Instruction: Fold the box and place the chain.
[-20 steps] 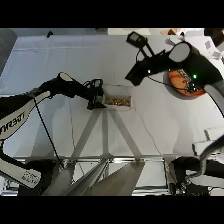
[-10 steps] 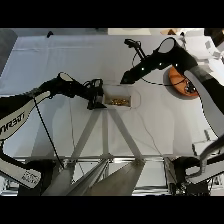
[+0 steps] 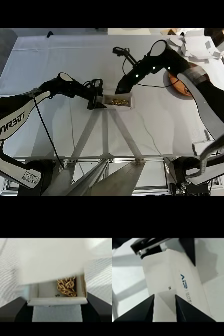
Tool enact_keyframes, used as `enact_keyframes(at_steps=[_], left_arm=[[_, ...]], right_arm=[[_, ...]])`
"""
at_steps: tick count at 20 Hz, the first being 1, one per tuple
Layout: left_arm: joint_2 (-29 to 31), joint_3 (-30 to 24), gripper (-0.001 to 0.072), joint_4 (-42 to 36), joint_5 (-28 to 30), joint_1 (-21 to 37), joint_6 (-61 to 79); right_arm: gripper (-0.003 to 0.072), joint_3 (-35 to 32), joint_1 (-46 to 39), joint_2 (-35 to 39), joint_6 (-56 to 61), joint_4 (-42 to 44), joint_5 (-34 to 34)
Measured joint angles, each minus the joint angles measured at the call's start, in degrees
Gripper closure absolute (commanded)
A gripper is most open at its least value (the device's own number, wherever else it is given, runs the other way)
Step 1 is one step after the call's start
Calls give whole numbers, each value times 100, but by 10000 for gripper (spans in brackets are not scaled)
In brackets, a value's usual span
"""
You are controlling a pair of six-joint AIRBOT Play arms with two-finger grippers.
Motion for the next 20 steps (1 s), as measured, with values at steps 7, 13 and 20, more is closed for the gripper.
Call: enact_keyframes(at_steps=[7,13,20], left_arm=[[0,-2,496,0,0,-2,-2],[0,-2,496,-2,0,-2,-2],[0,0,496,-4,2,0,-4]], right_arm=[[376,-1097,542,695,-739,-776,-1447],[378,-1576,890,1185,-1191,-1440,-2465],[459,-1912,986,1351,-1484,-1661,-2918]])
